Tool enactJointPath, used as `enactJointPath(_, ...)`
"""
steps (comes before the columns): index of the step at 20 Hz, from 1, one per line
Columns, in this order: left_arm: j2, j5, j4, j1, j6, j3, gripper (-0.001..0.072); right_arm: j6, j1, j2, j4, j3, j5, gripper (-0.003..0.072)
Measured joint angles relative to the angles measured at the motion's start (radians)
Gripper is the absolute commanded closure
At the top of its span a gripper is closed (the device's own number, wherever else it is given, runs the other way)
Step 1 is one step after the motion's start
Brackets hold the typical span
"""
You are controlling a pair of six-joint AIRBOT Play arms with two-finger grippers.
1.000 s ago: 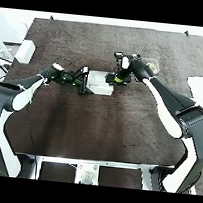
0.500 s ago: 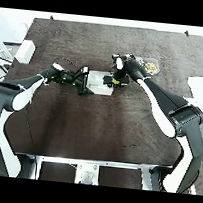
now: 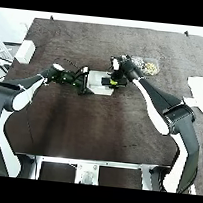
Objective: Fold the box and place the chain.
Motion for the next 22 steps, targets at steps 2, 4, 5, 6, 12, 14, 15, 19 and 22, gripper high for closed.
enactJointPath(2,0.000,0.000,0.000,0.000,0.002,0.000,0.0375,-0.002,0.006,-0.006,-0.006,0.003,0.003,0.0397)
enactJointPath(4,0.000,-0.003,0.003,0.001,0.006,0.000,0.0375,-0.005,0.010,-0.010,-0.024,0.005,0.017,0.0121)
enactJointPath(5,0.001,-0.003,0.004,0.001,0.005,0.000,0.0375,-0.005,0.009,-0.009,-0.021,0.006,0.019,0.0121)
enactJointPath(6,0.001,-0.004,0.005,0.001,0.005,0.000,0.0375,-0.006,0.011,-0.005,-0.022,0.007,0.016,0.0121)
enactJointPath(12,0.000,-0.001,0.000,0.000,0.004,0.000,0.0375,-0.017,0.011,0.080,-0.004,0.013,-0.001,0.0121)
enactJointPath(14,0.000,-0.001,0.000,0.000,0.004,0.000,0.0375,-0.040,0.013,0.117,0.007,0.014,-0.001,0.0121)
enactJointPath(15,0.000,-0.001,0.000,0.000,0.004,0.000,0.0375,-0.053,0.008,0.137,-0.004,0.013,0.004,0.0121)
enactJointPath(19,0.000,-0.001,0.000,0.000,0.004,0.000,0.0375,-0.096,-0.014,0.207,-0.001,0.014,0.029,0.0121)
enactJointPath(22,0.000,0.000,0.000,0.000,0.003,0.000,0.0375,-0.116,-0.031,0.224,-0.009,-0.003,0.042,0.0121)
